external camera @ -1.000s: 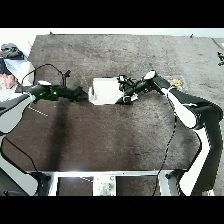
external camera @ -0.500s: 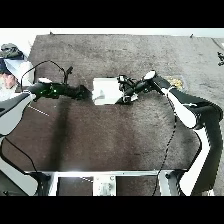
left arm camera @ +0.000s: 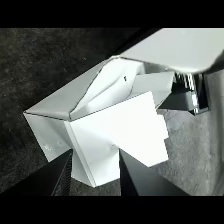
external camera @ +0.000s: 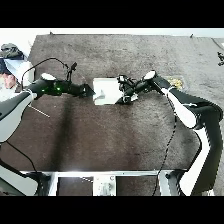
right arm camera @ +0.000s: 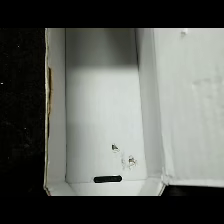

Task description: Fold the box and place the chain.

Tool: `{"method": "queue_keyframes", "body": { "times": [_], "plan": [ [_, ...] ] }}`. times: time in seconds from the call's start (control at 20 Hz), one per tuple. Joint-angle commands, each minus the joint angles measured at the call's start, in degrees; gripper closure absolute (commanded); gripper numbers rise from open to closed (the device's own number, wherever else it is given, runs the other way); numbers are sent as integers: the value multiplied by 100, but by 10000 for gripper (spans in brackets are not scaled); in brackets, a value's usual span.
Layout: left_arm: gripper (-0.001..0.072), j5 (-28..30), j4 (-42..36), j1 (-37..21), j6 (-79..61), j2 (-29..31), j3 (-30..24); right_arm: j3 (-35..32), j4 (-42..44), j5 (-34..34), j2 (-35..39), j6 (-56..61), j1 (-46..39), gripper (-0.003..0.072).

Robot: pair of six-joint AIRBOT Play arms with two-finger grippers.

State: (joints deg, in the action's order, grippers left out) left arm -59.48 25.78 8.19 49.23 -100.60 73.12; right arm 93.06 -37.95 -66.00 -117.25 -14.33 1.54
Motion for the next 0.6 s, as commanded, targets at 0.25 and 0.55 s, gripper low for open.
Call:
{"method": "queue_keyframes", "body": {
  "times": [0.25,0.55],
  "plan": [
    [397,597,765,358,1228,28,50,2,2,-2,-2,2,4,270],
    [397,852,2173,734,2769,22,487,2,0,-2,-2,0,4,270]
  ]
}}
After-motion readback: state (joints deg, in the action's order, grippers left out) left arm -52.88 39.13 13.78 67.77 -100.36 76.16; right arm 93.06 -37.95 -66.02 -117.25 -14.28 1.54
